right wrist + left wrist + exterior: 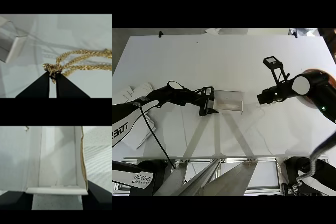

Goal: Fold the box and place the chain.

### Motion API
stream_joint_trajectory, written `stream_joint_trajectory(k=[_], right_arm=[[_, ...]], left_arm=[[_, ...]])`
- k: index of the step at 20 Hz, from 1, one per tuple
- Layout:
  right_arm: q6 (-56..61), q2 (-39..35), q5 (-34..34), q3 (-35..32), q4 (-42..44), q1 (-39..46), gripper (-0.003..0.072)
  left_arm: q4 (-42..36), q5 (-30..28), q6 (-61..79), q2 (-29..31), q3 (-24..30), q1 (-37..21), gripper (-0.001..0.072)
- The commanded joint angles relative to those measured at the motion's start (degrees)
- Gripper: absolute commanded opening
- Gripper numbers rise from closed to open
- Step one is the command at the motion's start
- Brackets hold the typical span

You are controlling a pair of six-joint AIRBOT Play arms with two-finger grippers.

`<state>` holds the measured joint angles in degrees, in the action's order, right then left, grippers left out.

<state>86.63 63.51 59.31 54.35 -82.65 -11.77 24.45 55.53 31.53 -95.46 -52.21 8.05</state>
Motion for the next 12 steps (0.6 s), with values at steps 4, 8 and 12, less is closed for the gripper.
stream_joint_trajectory(k=[4,8,12], right_arm=[[0.55,0.22,-5.77,0.04,6.03,-5.53,0.0010],[0.33,1.40,-8.41,0.04,9.68,-8.39,0.0010],[-0.22,4.07,-11.80,0.07,13.75,-11.82,0.0010]], left_arm=[[0.02,-0.02,0.02,0.02,-0.02,0.00,0.0017],[0.02,-0.02,0.02,0.02,-0.02,0.00,0.0017],[0.02,-0.04,0.02,0.02,-0.02,0.00,0.0017]])
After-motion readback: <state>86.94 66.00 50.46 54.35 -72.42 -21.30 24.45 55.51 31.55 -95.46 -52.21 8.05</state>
